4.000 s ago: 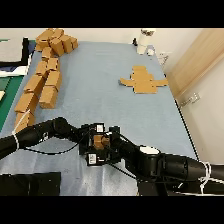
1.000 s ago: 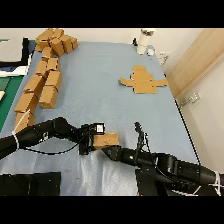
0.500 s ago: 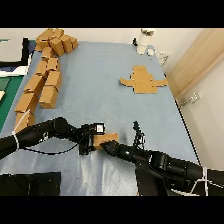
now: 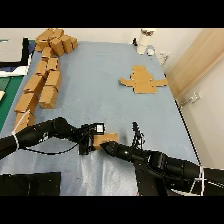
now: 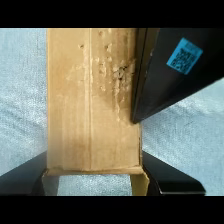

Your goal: Fold the box.

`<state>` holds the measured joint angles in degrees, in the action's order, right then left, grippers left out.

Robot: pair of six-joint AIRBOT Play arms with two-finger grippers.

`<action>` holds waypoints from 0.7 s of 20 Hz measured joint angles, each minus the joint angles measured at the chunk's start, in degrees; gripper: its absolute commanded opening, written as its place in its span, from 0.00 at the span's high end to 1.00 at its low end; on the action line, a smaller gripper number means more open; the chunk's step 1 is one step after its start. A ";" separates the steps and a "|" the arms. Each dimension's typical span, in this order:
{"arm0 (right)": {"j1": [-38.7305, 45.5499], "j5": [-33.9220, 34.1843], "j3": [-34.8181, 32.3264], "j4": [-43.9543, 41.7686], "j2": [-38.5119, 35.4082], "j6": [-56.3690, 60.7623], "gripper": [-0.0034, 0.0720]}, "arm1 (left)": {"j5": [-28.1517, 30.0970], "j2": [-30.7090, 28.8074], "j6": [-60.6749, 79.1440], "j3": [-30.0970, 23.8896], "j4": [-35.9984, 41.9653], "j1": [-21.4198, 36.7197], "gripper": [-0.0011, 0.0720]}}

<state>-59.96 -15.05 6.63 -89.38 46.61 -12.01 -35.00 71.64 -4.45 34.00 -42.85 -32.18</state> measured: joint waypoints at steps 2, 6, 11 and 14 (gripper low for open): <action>0.00 -0.17 0.00 0.00 0.28 0.00 0.95 | 0.00 0.00 0.02 0.00 0.00 0.00 0.34; 0.00 -0.17 0.00 0.00 0.52 -0.02 0.95 | 0.00 0.00 0.02 0.02 0.00 0.00 0.34; 0.00 -0.42 0.02 0.04 0.26 -0.02 0.95 | 0.00 0.00 0.02 0.02 0.02 0.00 0.34; 0.00 -0.90 0.70 1.36 -1.88 -0.22 0.95 | 0.00 0.00 0.02 0.02 0.02 0.00 0.34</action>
